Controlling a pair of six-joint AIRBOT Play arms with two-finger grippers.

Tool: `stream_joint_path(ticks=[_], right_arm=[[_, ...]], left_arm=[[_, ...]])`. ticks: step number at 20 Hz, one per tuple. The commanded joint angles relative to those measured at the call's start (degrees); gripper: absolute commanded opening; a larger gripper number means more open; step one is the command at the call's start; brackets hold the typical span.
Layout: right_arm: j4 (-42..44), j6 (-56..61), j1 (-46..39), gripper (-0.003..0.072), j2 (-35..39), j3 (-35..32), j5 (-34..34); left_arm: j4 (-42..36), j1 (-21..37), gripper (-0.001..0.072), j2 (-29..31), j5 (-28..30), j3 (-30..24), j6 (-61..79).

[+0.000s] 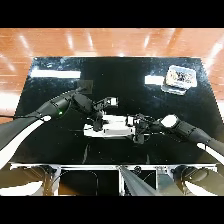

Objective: Fold the box and place the chain.

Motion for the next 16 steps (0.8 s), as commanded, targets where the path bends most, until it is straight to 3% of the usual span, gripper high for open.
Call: stream_joint_path(ticks=[1,3,5,16], right_arm=[[-0.2,0.0,0.1,0.0709,-0.1,0.1,-0.2],[-0.2,0.0,0.1,0.0708,-0.1,0.1,-0.2],[-0.2,0.0,0.1,0.0533,-0.1,0.1,-0.2],[0.1,0.2,0.1,0.0545,-0.1,0.1,-0.6]], left_arm=[[0.0,0.0,0.0016,0.0,0.6,0.0,-0.8],[0.0,0.0,0.0016,0.0,0.6,0.0,-0.8],[0.0,0.0,0.0016,0.0,0.6,0.0,-0.8],[-0.1,0.0,0.0017,-0.4,1.7,0.0,-1.6]])
